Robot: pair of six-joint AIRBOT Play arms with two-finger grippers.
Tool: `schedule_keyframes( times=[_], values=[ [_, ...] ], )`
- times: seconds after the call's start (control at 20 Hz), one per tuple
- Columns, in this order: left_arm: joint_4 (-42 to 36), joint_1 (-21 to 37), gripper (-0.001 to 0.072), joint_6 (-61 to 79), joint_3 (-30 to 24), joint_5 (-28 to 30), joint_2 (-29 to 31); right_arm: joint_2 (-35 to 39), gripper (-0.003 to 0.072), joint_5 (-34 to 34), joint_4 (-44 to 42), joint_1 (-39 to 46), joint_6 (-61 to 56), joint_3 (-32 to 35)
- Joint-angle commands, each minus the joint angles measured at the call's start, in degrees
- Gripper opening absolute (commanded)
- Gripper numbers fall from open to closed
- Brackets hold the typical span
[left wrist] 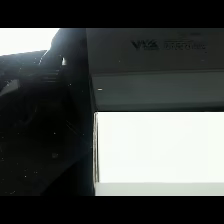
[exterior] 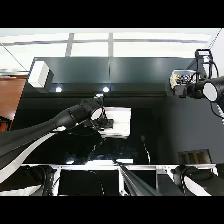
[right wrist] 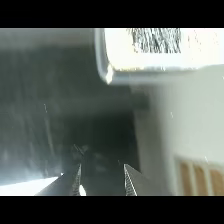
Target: Fold the box and place the chain.
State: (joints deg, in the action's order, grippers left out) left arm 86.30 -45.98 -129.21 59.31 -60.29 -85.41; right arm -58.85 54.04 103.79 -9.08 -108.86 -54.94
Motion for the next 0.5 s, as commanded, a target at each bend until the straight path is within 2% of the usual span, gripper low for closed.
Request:
schedule_keyframes(
  times=[0.0,0.05,0.1,0.3,0.45],
  values=[
    [0.0,0.04,0.0027,0.0,0.04,-0.15,-0.02,-1.53,0.0362,-12.72,-1.88,4.02,1.22,2.21],
    [0.0,0.04,0.0027,0.0,0.04,-0.17,-0.02,-2.67,0.059,-14.51,-0.98,4.74,1.22,2.27],
    [0.0,0.04,0.0027,0.0,0.04,-0.15,-0.02,-4.13,0.0686,-15.82,0.52,5.38,1.2,2.27],
    [0.02,0.04,0.0027,0.0,0.04,0.07,-0.02,-10.4,0.0686,-18.1,1.01,8.07,1.11,2.27],
    [0.02,0.04,0.0027,0.0,0.04,0.07,-0.02,-12.79,0.0686,-24.41,1.38,8.37,1.14,2.27]
  ],
)
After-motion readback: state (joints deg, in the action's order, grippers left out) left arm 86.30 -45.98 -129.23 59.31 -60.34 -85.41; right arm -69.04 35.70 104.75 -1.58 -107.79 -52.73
